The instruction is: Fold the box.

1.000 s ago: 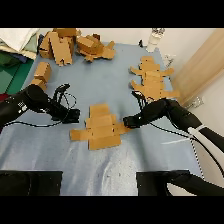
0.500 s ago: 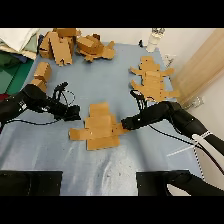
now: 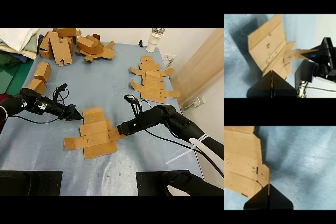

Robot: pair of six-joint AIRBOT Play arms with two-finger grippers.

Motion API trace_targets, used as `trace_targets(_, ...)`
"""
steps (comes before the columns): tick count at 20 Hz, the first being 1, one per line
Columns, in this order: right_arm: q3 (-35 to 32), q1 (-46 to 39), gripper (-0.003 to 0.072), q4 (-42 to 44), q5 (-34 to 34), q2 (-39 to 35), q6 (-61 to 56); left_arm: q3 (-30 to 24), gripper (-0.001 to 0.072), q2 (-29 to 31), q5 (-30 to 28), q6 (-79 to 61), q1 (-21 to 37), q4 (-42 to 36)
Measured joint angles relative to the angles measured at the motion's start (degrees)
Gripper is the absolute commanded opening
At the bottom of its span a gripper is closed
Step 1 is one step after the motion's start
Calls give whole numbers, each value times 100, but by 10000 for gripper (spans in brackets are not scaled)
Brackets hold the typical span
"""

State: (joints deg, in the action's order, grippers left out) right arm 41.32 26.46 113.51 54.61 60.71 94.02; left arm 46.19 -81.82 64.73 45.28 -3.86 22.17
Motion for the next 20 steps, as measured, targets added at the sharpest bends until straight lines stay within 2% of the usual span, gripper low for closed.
trace_targets(1,0,31,2,-9,15,-2,-28,0,482,-92,44,-85,70,-35)
trace_targets(2,-2,52,2,-35,35,-2,-72,0,523,-160,63,-142,136,-66)
trace_targets(9,-2,109,2,-155,116,-2,-212,4,519,-350,81,-223,402,-125)
trace_targets(20,-2,116,2,-304,136,-2,-260,4,519,-807,22,-245,-63,-190)
